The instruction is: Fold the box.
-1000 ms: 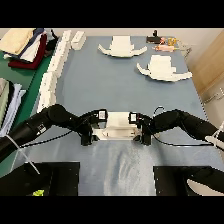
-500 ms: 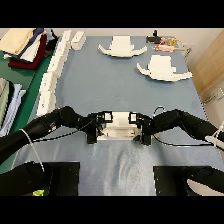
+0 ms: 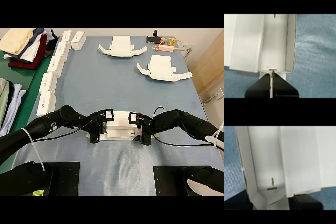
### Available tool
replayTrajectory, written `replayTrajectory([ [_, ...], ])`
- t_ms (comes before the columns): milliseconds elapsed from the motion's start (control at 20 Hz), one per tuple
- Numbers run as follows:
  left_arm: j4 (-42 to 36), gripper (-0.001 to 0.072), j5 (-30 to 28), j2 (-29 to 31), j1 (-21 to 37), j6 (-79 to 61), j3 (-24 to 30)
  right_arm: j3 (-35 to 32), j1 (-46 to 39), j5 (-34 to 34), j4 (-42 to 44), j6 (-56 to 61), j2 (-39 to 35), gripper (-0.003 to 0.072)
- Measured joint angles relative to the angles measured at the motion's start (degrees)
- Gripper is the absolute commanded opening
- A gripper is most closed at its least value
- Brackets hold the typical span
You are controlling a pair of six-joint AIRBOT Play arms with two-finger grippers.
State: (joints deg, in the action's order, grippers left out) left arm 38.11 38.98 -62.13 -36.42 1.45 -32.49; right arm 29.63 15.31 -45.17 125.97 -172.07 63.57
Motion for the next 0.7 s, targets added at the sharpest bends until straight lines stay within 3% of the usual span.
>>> replayTrajectory([
  [350,-7.43,0.0039,0.15,-2.23,-0.09,-3.67,-0.04,0.0,0.04,0.09,-0.04,-0.04,0.0,0.0507],
  [400,-7.89,0.0134,0.07,-2.67,-0.07,-4.26,-0.02,0.0,0.04,0.09,-0.04,-0.04,0.0,0.0507],
  [450,-8.41,0.0375,-0.04,-3.02,-0.07,-4.76,-0.04,0.02,0.04,0.09,-0.04,-0.04,0.0,0.0507],
  [500,-8.9,0.044,-0.11,-3.26,-0.07,-5.07,-0.04,0.0,0.04,0.09,-0.02,-0.04,-0.02,0.0507],
  [600,-9.51,0.0442,-0.13,-3.56,-0.07,-5.51,-0.09,0.0,0.02,0.09,0.0,-0.02,0.0,0.0507],
  [650,-9.62,0.0487,-0.11,-3.67,-0.07,-5.66,-0.09,0.0,0.02,0.09,0.0,-0.02,0.0,0.0507],
  [700,-9.68,0.0607,-0.11,-3.74,-0.07,-5.81,-0.09,0.02,0.02,0.09,0.0,-0.02,0.0,0.0508],
])
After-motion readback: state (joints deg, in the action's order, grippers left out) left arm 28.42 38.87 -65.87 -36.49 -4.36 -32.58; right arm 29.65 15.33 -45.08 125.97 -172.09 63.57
